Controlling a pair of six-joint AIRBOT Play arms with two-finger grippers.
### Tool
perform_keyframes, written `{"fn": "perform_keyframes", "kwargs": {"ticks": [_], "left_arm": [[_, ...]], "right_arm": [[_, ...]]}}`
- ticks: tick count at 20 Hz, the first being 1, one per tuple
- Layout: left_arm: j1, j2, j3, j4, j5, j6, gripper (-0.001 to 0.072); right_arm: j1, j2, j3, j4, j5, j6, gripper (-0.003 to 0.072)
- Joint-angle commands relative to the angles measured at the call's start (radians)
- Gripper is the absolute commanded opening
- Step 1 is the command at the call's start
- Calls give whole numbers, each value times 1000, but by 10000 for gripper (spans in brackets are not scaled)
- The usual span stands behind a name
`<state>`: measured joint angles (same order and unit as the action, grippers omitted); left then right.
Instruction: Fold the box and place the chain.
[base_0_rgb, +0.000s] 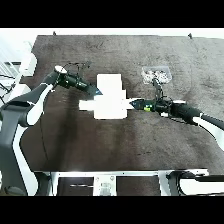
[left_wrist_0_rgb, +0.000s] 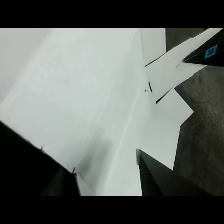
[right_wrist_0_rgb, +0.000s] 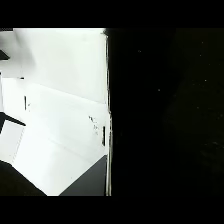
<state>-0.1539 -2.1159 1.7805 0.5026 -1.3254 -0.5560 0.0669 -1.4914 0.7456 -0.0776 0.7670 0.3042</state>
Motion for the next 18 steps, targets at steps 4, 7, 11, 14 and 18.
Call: {"fn": "perform_keyframes", "kwargs": {"ticks": [4,7,11,14,18], "left_arm": [[1,-13,15,-54,-27,34,474],[2,-13,15,-32,-25,34,233],[2,-14,15,-31,-35,52,112],[2,-14,15,-33,-51,134,20],[2,-6,15,-45,-90,352,16]], "right_arm": [[0,0,0,0,0,0,10],[0,0,0,0,0,0,10],[0,0,0,0,0,1,10],[0,0,0,0,0,0,39],[-36,13,0,2,1,0,276]]}}
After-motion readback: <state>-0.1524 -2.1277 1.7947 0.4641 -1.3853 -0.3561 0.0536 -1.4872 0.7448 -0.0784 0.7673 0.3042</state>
